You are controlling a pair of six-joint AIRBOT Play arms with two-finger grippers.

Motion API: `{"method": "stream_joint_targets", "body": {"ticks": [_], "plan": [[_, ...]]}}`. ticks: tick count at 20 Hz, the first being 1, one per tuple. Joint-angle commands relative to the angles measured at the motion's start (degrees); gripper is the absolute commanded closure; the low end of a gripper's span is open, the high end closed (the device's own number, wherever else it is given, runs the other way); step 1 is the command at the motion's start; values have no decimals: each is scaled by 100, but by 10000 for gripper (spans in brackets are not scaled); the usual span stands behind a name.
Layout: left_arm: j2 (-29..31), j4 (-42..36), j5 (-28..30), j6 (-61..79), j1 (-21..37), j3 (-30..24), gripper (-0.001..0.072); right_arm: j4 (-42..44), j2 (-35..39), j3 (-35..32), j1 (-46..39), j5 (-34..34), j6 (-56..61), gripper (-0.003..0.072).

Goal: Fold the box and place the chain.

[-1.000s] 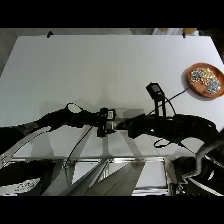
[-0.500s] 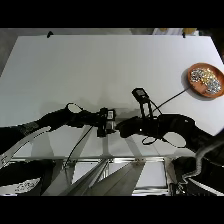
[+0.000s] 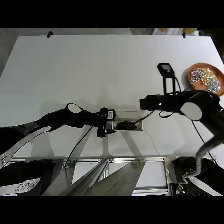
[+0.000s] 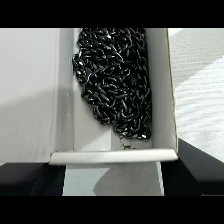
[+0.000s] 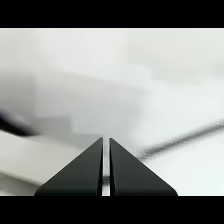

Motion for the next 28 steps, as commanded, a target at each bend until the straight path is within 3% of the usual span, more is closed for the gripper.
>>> {"method": "stream_joint_targets", "body": {"ticks": [1, 3, 5, 11, 17, 23, 25, 28], "plan": [[2, 0, 2, 2, 4, 4, 434, -678, -358, 33, -636, 603, 0, 651], [2, 2, 2, 2, 4, 4, 434, -765, -723, 0, -675, 566, -2, 619], [2, 2, 2, 2, 4, 4, 434, -761, -1093, -2, -673, 492, 0, 432], [2, 2, 2, 2, 4, 4, 434, -763, -1832, -2, -675, 293, 4, 386], [2, 2, 2, 2, 4, 4, 434, -763, -2218, -4, -675, 31, 24, 387], [2, 2, 2, 2, 4, 4, 434, -758, -2400, -9, -675, 31, 26, 400], [2, 2, 2, 2, 4, 4, 434, -763, -2448, -9, -673, 109, -24, 669], [2, 2, 2, 2, 4, 4, 434, -927, -2221, -9, -575, 203, -199, 672]]}}
